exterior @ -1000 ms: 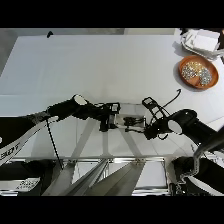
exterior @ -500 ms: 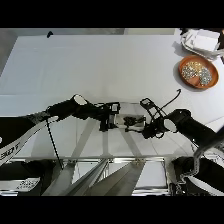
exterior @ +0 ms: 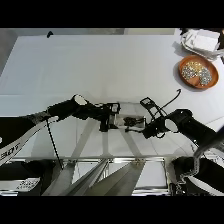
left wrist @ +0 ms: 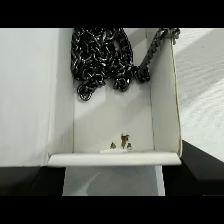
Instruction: Fold the box and place the chain.
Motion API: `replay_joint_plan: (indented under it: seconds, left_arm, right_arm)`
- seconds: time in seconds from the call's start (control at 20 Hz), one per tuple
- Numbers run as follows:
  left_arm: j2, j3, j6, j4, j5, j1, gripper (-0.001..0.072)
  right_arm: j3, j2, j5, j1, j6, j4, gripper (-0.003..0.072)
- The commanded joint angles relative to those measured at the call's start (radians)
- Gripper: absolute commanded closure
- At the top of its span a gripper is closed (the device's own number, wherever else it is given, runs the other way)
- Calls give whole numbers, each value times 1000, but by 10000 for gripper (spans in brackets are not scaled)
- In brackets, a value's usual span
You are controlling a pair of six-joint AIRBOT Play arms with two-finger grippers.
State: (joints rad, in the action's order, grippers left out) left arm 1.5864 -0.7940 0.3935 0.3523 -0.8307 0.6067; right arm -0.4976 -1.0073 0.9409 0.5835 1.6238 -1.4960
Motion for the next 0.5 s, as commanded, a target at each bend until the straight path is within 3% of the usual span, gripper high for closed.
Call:
replay_joint_plan:
  seconds: [0.0, 0.3, 0.45]
  left_arm:
    - [0, -1, -1, 0, 4, 0, 377]
    - [0, -1, -1, 0, 4, -1, 377]
    - [0, -1, -1, 0, 4, -1, 377]
  right_arm:
    - [-1, 84, 72, 0, -1, -27, 676]
    - [-9, 320, 132, 0, -1, -33, 676]
    - [-107, 391, 164, 0, -2, -2, 676]
